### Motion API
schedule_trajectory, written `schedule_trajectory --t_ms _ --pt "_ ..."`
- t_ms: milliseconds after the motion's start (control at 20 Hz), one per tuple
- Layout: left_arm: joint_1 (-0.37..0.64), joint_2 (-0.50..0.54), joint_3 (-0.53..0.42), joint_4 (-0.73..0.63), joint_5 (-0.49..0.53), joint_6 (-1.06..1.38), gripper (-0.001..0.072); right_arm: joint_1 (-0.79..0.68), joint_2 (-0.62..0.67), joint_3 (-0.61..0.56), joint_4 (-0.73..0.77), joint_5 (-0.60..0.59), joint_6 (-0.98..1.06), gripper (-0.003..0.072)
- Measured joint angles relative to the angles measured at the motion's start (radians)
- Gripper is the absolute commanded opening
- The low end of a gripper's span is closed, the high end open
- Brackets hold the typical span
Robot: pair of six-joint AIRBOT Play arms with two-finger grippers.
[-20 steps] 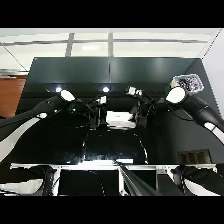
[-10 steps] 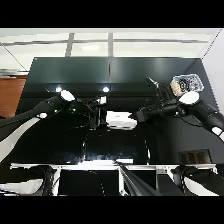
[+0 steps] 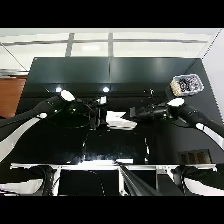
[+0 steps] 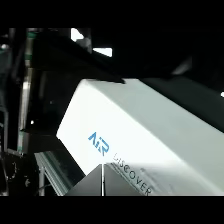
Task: Fold the box and place the chain.
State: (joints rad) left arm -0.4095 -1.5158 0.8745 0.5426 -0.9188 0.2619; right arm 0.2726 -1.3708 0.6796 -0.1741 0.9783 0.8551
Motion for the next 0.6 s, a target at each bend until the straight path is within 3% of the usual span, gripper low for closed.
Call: schedule_trajectory --t_ms 600 --pt "0.0 0.0 0.0 0.0 -0.001 0.0 0.0358 -0.004 -0.023 0.004 -0.066 -0.039 0.029 0.0018"
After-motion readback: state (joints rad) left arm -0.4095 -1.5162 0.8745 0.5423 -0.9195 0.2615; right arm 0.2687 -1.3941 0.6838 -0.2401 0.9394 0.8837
